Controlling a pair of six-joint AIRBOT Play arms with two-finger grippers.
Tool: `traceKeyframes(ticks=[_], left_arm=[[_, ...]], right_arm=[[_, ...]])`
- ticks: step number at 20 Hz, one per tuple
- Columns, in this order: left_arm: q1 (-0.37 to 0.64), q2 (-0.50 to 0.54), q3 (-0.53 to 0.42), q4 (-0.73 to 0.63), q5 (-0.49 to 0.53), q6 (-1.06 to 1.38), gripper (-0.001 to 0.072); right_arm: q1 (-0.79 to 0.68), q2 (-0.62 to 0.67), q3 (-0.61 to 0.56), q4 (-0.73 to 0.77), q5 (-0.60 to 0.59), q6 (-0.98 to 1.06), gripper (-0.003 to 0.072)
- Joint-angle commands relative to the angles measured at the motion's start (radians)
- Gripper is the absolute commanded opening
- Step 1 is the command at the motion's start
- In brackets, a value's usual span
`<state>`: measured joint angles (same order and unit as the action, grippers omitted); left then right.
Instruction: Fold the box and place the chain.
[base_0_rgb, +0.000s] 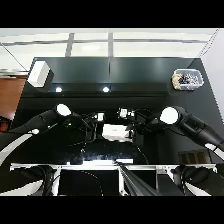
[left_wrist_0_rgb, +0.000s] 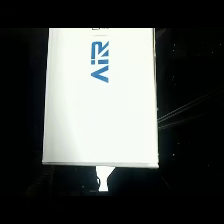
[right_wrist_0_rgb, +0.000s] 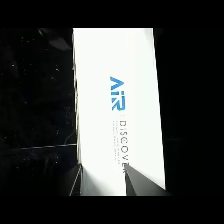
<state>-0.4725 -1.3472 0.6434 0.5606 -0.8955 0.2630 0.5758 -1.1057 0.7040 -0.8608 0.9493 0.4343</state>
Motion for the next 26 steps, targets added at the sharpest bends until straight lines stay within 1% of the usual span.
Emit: traceKeyframes(ticks=[1,5,6,7,8,9,10,11,13,15,17,20,23,26], left_arm=[[0.0,-0.001,0.0,0.0,0.0,-0.002,0.0354],[0.0,-0.001,0.0,0.0,0.0,-0.002,0.0354],[0.0,-0.001,0.0,0.0,0.0,-0.002,0.0354],[0.0,-0.001,0.0,0.0,0.0,-0.002,0.0354],[0.0,-0.001,0.0,0.0,0.0,-0.002,0.0354],[0.0,-0.001,0.0,0.0,0.0,-0.002,0.0354],[0.0,-0.001,0.0,0.0,0.0,-0.002,0.0354],[0.0,-0.001,0.0,0.0,0.0,-0.002,0.0354],[0.0,-0.001,0.0,0.0,0.0,-0.002,0.0354],[0.0,-0.001,0.0,-0.002,0.0,-0.002,0.0354],[0.0,-0.001,0.0,-0.004,0.0,-0.002,0.0354],[0.0,-0.001,0.0,-0.004,0.0,-0.002,0.0354],[0.0,-0.001,0.0,-0.004,0.0,-0.002,0.0354],[0.0,-0.001,0.0,-0.004,0.0,-0.002,0.0354]], right_arm=[[-0.001,0.002,-0.003,-0.003,-0.007,0.029,0.0328],[-0.008,0.047,0.041,-0.005,0.044,0.167,0.0327],[-0.025,0.066,0.045,-0.005,0.061,0.244,0.0294],[-0.059,0.08,0.045,-0.004,0.092,0.349,0.0079],[-0.094,0.081,0.04,0.006,0.13,0.433,0.0017],[-0.125,0.081,0.015,0.048,0.142,0.496,0.0016],[-0.142,0.08,-0.024,0.119,0.134,0.51,0.0016],[-0.146,0.08,-0.078,0.224,0.094,0.512,0.0016],[-0.14,0.074,-0.179,0.494,-0.027,0.512,0.0016],[-0.131,0.054,-0.234,0.685,-0.134,0.513,0.0016],[-0.126,0.024,-0.238,0.728,-0.168,0.513,0.0016],[-0.125,-0.025,-0.238,0.724,-0.166,0.513,0.0016],[-0.125,-0.069,-0.238,0.685,-0.165,0.548,0.0016],[-0.125,-0.079,-0.238,0.658,-0.165,0.55,0.0016]])
